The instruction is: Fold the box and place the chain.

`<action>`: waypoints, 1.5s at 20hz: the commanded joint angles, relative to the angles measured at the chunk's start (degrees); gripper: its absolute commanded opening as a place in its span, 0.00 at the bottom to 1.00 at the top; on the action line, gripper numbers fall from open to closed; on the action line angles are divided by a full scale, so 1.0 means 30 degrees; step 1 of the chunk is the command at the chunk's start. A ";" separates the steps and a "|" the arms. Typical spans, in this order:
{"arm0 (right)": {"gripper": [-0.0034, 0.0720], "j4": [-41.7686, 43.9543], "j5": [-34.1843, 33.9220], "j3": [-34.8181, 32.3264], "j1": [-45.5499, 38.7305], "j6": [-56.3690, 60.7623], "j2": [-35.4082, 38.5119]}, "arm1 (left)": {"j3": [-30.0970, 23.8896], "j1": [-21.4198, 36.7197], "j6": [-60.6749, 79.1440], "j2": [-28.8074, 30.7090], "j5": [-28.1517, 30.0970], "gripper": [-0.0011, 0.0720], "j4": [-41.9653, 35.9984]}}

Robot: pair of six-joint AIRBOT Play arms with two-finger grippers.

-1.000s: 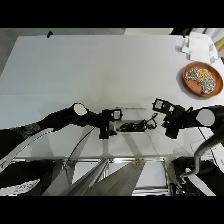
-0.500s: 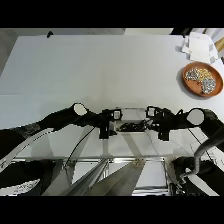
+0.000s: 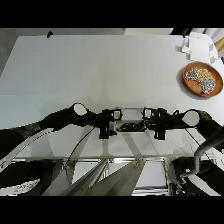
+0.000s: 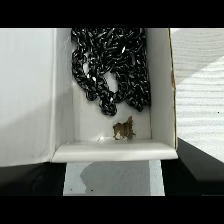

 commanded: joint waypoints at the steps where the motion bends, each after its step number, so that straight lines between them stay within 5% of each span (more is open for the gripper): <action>1: 0.08 0.0204 -0.0306 -0.0284 0.0044 -0.0029 -0.0044 | 0.0007 0.0007 0.0007 0.0015 0.0007 0.12 0.0007; 5: 0.07 -0.0051 -0.0080 -0.0277 0.0044 0.1472 -0.0029 | 0.0007 0.0007 0.0007 0.0015 0.0007 0.12 0.0007; 8: 0.07 -0.2907 0.0328 0.0036 0.0044 0.5464 0.0809 | 0.0007 0.0007 0.0007 0.0015 0.0007 0.12 0.0007; 12: 0.07 -0.6200 0.4641 0.2820 0.0044 0.8014 0.2645 | 0.0007 0.0007 0.0007 0.0015 0.0007 0.12 0.0007; 17: 0.07 -0.4379 0.8371 0.7431 0.0051 0.9005 0.2841 | 0.0007 0.0007 0.0007 0.0015 0.0007 0.12 0.0007; 24: 0.07 0.0787 0.7446 0.9821 0.1916 0.9012 0.2790 | 0.0007 0.0007 0.0007 0.0015 0.0015 0.12 0.0007; 30: 0.07 -0.0678 0.5858 0.9799 0.5056 1.0542 0.0386 | 0.0007 0.0007 0.0007 0.0015 0.0007 0.12 0.0007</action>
